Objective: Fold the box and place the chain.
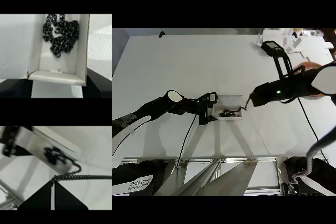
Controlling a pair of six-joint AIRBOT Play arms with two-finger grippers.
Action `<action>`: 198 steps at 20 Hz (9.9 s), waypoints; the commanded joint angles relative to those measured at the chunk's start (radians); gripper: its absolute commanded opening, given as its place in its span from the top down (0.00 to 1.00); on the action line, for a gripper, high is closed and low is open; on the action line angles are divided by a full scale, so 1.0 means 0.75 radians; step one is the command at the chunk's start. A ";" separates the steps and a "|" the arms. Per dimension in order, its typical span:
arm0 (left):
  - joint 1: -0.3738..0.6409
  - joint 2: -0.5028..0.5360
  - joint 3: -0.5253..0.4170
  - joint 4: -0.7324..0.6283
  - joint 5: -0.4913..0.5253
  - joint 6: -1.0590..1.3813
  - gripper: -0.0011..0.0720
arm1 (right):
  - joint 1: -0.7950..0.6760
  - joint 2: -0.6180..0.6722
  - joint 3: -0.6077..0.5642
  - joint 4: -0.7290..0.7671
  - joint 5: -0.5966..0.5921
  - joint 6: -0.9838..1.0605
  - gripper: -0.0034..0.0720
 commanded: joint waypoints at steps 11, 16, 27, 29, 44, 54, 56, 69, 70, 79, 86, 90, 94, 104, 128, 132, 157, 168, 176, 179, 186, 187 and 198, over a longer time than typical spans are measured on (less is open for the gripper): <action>-0.001 0.000 -0.001 -0.001 0.001 0.000 0.37 | 0.270 -0.226 -0.002 0.040 -0.396 0.032 0.93; -0.001 0.001 -0.001 0.000 0.001 0.000 0.37 | 0.270 -0.407 -0.002 0.016 -0.298 0.076 0.93; -0.001 0.000 -0.001 -0.001 0.001 0.001 0.37 | 0.225 -0.412 -0.026 -0.103 -0.245 0.193 0.69; -0.001 0.000 -0.001 -0.001 0.001 0.000 0.37 | 0.128 -0.330 -0.026 -0.184 -0.199 0.194 0.70; 0.000 0.001 -0.001 -0.001 0.001 0.000 0.37 | -0.491 -0.637 -0.038 -0.405 -0.057 0.195 0.53; -0.001 0.000 -0.001 -0.001 0.001 0.000 0.37 | -0.491 -0.793 -0.038 -0.405 -0.145 0.201 0.53; -0.001 0.001 -0.001 -0.001 0.001 0.001 0.37 | -0.491 -0.793 -0.038 -0.402 -0.164 0.201 0.53; 0.000 0.000 -0.001 -0.001 0.001 0.001 0.37 | -0.466 -0.814 -0.038 -0.346 -0.134 0.200 0.56; -0.001 0.000 -0.001 -0.001 0.001 0.000 0.37 | -0.466 -0.816 -0.038 -0.346 -0.135 0.200 0.56; 0.000 0.001 -0.001 -0.001 0.001 0.001 0.37 | -0.464 -0.725 -0.038 -0.346 -0.050 0.099 0.93; -0.001 0.000 -0.001 -0.001 0.001 0.001 0.37 | -0.439 -0.449 -0.038 -0.333 0.061 0.057 0.93; -0.001 0.001 -0.001 -0.001 0.001 0.001 0.37 | -0.302 -0.243 -0.038 -0.221 0.195 -0.001 0.93; 0.000 0.001 -0.001 -0.001 0.001 0.000 0.37 | -0.105 -0.092 -0.038 0.003 0.099 -0.017 0.93; -0.001 0.001 -0.001 -0.001 0.001 0.000 0.37 | 0.267 -0.074 -0.038 0.050 -0.443 0.000 0.93; -0.001 0.000 -0.001 -0.001 0.001 0.000 0.37 | -0.236 -0.302 -0.026 -0.307 -0.034 0.189 0.69; -0.001 0.001 -0.001 -0.001 0.001 0.000 0.37 | -0.486 -0.389 -0.027 -0.493 0.014 0.190 0.69; -0.001 0.000 -0.001 -0.001 0.001 0.000 0.37 | -0.620 -0.814 -0.027 -0.378 -0.249 0.129 0.54; -0.001 0.001 -0.001 -0.001 0.001 0.000 0.37 | -0.620 -0.614 -0.027 -0.378 -0.010 -0.014 0.93; -0.004 0.001 -0.001 -0.002 0.001 0.001 0.37 | -0.476 -0.230 -0.027 -0.015 0.160 -0.133 0.93; -0.004 0.001 -0.001 -0.002 0.001 0.000 0.37 | -0.331 -0.141 -0.027 0.109 0.153 -0.156 0.93; -0.005 0.001 -0.001 -0.002 0.001 0.001 0.37 | 0.013 -0.028 -0.027 0.161 -0.073 -0.156 0.93; -0.005 0.001 -0.001 -0.002 0.000 0.001 0.37 | 0.048 -0.024 -0.027 0.162 -0.119 -0.155 0.93; -0.005 0.000 -0.001 -0.002 0.001 0.000 0.37 | 0.237 -0.024 -0.027 0.191 -0.503 -0.163 0.93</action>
